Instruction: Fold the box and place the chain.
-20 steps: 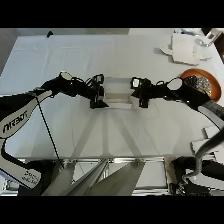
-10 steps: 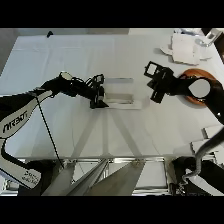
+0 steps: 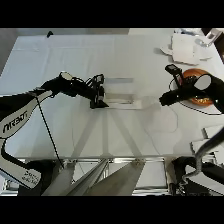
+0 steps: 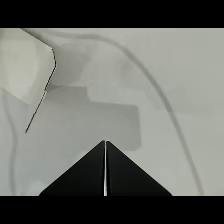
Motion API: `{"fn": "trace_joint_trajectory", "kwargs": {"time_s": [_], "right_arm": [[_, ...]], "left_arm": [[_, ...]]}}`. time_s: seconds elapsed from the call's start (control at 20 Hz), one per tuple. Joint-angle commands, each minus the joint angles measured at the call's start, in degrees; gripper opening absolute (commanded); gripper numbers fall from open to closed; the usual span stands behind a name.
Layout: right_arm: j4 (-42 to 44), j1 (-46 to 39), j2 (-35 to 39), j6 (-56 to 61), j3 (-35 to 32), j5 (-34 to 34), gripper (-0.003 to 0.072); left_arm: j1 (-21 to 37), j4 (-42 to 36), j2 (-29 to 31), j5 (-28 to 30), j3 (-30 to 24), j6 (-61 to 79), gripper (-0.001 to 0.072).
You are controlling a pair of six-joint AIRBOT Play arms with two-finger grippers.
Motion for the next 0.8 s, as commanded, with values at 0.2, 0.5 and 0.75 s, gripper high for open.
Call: {"fn": "trace_joint_trajectory", "kwargs": {"time_s": [0.2, 0.5, 0.75], "right_arm": [[20.22, 1.88, -11.1, -2.69, -0.11, -1.68, 0.0008], [25.94, 4.17, -14.64, -5.14, -0.11, -4.76, 0.0008], [28.06, 4.83, -15.04, -8.13, -0.11, -3.06, 0.0008]], "left_arm": [[0.0, 0.02, 0.02, 0.02, -0.02, 0.0, 0.0394], [0.0, 0.02, 0.0, 0.02, -0.02, 0.0, 0.0394], [0.0, 0.02, 0.02, 0.02, -0.02, 0.0, 0.0394]]}}
